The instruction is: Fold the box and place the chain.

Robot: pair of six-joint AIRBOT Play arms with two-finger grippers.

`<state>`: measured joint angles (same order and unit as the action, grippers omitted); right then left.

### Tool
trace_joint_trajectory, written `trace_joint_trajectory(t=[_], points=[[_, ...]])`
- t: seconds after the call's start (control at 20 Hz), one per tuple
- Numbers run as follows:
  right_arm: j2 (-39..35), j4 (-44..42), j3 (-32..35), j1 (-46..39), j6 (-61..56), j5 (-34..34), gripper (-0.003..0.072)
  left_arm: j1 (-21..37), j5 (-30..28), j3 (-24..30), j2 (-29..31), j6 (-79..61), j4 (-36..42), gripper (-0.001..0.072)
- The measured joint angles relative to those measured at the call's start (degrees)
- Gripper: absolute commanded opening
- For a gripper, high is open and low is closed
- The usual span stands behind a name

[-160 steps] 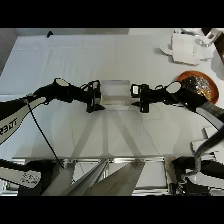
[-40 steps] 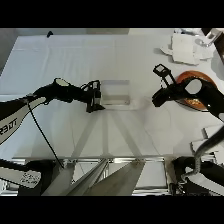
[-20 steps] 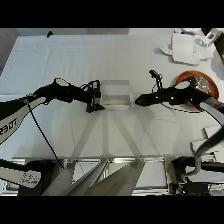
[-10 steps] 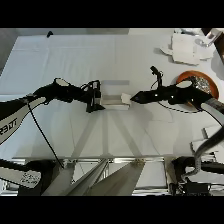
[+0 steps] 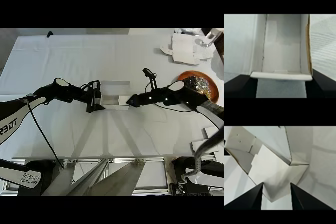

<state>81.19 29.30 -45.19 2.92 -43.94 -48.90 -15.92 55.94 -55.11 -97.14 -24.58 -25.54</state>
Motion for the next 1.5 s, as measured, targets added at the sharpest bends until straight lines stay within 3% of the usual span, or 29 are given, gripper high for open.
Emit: trace_joint_trajectory(t=[0.6,0.85,1.1,1.5], points=[[-0.9,6.0,-0.4,6.3,-9.3,11.8,0.0382,0.0,0.0,0.0,0.0,0.0,0.0,0.0393],[-1.0,21.0,-4.7,9.5,-22.1,12.5,0.0382,0.0,0.0,0.0,0.0,0.0,0.0,0.0393],[-1.0,41.1,-10.5,13.2,-38.8,6.8,0.0386,0.0,0.0,0.0,0.0,0.0,0.0,0.0393],[-1.0,52.2,-13.0,18.2,-51.4,2.5,0.0387,0.0,0.0,0.0,0.0,0.0,0.0,0.0393]])
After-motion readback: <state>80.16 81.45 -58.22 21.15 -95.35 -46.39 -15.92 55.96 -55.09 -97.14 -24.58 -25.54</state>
